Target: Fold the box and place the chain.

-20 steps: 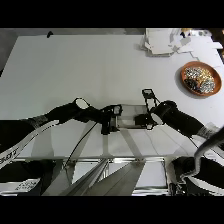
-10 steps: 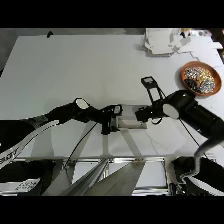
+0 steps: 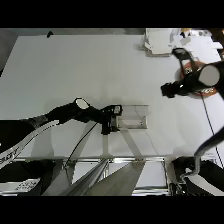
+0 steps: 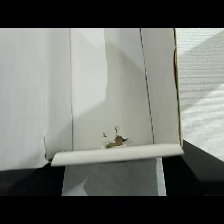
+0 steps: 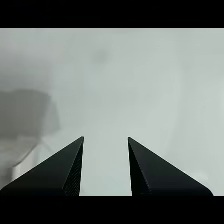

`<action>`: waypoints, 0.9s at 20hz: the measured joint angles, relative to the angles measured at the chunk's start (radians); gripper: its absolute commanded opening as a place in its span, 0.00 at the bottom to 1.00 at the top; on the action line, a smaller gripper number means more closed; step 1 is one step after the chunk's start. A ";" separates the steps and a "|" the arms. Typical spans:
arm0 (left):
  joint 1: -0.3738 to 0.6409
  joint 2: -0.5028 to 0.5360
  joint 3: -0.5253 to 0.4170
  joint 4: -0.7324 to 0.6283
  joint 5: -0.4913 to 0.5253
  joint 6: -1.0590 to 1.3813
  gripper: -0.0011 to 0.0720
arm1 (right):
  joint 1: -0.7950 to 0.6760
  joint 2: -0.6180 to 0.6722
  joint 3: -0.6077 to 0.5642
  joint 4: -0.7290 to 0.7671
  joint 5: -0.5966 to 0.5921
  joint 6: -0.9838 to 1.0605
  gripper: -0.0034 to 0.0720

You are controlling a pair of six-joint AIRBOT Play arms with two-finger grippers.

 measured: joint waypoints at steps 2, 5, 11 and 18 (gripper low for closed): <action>0.000 0.000 0.000 0.000 0.000 0.000 0.30 | -0.132 -0.067 0.056 0.002 -0.014 -0.056 0.40; 0.000 0.000 0.000 0.000 0.000 0.000 0.30 | -0.319 -0.208 0.153 -0.002 -0.046 -0.113 0.39; 0.000 0.000 0.000 0.000 0.000 0.000 0.30 | -0.506 -0.436 0.251 0.001 -0.097 -0.142 0.39; 0.000 0.000 0.000 0.000 0.000 0.000 0.30 | -0.549 -0.517 0.268 0.003 -0.196 -0.101 0.39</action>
